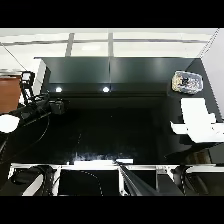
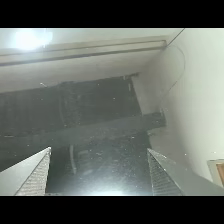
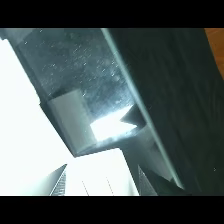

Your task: Fold the box and place the chain.

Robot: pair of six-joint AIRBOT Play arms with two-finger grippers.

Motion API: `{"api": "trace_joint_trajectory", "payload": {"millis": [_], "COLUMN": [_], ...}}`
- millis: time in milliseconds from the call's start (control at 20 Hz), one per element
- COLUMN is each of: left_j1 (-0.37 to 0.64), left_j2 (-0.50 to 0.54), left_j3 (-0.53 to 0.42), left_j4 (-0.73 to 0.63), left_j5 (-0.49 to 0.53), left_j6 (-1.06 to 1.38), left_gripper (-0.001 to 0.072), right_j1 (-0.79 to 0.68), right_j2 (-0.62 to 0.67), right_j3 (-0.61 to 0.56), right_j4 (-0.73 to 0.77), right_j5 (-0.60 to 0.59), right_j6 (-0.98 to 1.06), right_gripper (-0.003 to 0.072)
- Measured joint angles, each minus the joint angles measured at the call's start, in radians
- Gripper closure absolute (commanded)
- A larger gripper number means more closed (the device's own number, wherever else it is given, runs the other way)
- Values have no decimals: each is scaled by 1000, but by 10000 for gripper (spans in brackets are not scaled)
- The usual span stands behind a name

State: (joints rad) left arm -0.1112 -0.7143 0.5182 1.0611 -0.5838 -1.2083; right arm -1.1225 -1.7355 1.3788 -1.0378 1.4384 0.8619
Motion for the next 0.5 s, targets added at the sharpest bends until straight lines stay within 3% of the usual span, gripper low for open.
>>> {"api": "trace_joint_trajectory", "payload": {"millis": [50, 100, 150, 350, 500], "left_j1": [0, 0, 0, 0, 0], "left_j2": [0, 0, 0, 0, 0], "left_j3": [0, 0, 0, 0, 0], "left_j4": [0, -2, -3, -4, -4], "left_j5": [0, 0, 0, 0, 0], "left_j6": [0, 0, 0, -1, -1], "left_gripper": [1, 1, 1, 1, 1], "right_j1": [0, 1, 2, 2, 2], "right_j2": [11, 21, 31, 79, 130], "right_j3": [-2, -4, -8, -48, -108], "right_j4": [-8, -16, -25, -48, 13], "right_j5": [-2, -4, -7, -22, -25], "right_j6": [3, 7, 10, 6, -16], "right_gripper": [553, 570, 678, 676, 676]}}
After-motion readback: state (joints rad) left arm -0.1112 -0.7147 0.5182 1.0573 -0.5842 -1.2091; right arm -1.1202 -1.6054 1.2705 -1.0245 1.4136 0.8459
